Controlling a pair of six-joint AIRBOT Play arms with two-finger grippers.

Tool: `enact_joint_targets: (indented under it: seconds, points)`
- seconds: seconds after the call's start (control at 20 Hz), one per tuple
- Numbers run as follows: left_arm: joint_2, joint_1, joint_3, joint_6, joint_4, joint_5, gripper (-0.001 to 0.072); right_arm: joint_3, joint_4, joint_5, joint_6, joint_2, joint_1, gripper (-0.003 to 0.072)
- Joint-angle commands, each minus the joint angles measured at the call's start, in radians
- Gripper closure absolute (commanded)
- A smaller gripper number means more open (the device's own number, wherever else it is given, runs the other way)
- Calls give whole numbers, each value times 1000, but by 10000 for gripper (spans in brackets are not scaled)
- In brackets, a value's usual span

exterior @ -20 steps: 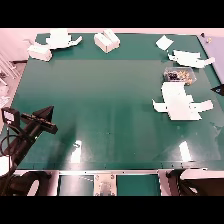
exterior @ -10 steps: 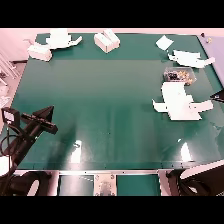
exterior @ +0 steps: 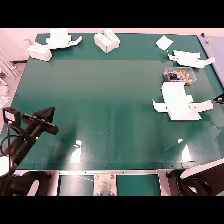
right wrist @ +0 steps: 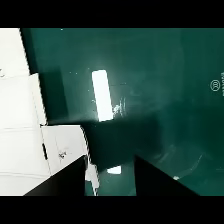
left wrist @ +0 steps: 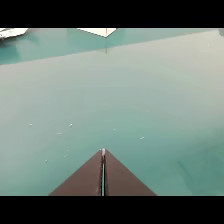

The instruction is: Fold the box and place the chain.

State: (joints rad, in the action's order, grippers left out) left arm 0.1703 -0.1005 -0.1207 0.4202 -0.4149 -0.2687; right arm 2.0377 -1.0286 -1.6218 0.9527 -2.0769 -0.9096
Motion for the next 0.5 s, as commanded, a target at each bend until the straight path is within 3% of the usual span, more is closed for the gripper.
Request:
enact_joint_targets:
  seconds: [0.0, 0.45]
  points:
    - [-1, 0, 0, -1, 0, -3, 687, 4, 0, -63, 10, -14, -1, 307]
    - [-1, 0, 0, -2, 0, -1, 687, 0, 52, -124, 8, -30, 4, 256]
